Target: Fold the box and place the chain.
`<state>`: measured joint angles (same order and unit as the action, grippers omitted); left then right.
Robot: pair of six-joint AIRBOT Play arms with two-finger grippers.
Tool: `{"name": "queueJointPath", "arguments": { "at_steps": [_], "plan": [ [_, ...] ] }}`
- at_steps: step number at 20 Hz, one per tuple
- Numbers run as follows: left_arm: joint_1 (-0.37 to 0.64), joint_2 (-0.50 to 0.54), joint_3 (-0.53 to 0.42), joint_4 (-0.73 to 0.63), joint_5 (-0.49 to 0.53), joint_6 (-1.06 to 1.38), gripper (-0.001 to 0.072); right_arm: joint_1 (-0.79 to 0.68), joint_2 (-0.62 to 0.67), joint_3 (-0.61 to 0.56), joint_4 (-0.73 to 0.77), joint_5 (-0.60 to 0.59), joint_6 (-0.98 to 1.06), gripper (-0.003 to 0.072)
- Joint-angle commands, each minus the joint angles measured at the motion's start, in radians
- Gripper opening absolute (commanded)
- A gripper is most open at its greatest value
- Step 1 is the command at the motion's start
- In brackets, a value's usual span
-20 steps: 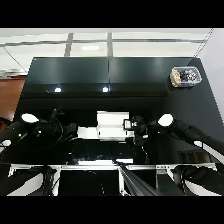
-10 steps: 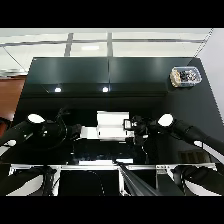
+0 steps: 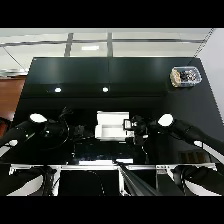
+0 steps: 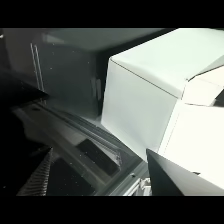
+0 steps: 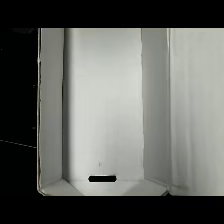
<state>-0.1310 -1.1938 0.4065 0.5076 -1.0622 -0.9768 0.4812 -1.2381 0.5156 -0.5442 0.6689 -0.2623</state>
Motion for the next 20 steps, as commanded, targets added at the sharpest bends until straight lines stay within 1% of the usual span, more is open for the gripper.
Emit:
{"name": "queueJointPath", "arguments": {
  "at_steps": [1,4,7,9,10,11,12,13,15,18,19,20],
  "plan": [
    [-0.001,0.0,0.034,-0.025,-0.03,0.012,0.0696,0.001,-0.001,0.0,0.0,0.0,0.0,0.0128],
    [-0.002,0.0,0.069,-0.037,-0.075,0.012,0.0696,0.001,-0.001,0.0,0.001,0.0,0.0,0.0128],
    [-0.008,0.0,0.08,-0.069,-0.117,0.011,0.0695,0.001,-0.001,0.0,0.0,0.0,0.0,0.0128],
    [-0.036,0.0,0.08,-0.082,-0.138,0.056,0.0693,0.001,-0.001,0.0,0.001,0.0,0.0,0.0128],
    [-0.054,0.0,0.08,-0.08,-0.142,0.08,0.0672,0.001,-0.001,0.0,0.0,0.0,0.0,0.0128],
    [-0.071,0.0,0.08,-0.08,-0.135,0.08,0.0597,0.001,-0.001,0.0,0.001,0.0,0.0,0.0128],
    [-0.085,0.0,0.08,-0.082,-0.127,0.079,0.0552,0.001,-0.001,0.0,0.001,0.0,0.0,0.0128],
    [-0.098,0.0,0.08,-0.087,-0.113,0.066,0.0535,0.001,-0.001,0.0,0.001,0.0,0.0,0.0128],
    [-0.119,0.0,0.092,-0.093,-0.105,0.023,0.0535,0.001,-0.001,0.0,0.0,0.0,0.0,0.0128],
    [-0.165,0.003,0.138,-0.09,-0.077,-0.003,0.0535,0.001,-0.001,0.0,0.0,0.0,0.0,0.0128],
    [-0.182,0.003,0.159,-0.068,-0.056,-0.045,0.0535,0.001,-0.001,0.0,0.0,0.0,0.0,0.0128],
    [-0.202,0.002,0.185,-0.015,-0.032,-0.111,0.0534,0.001,-0.001,0.0,0.001,0.0,0.0,0.0128]
  ]
}}
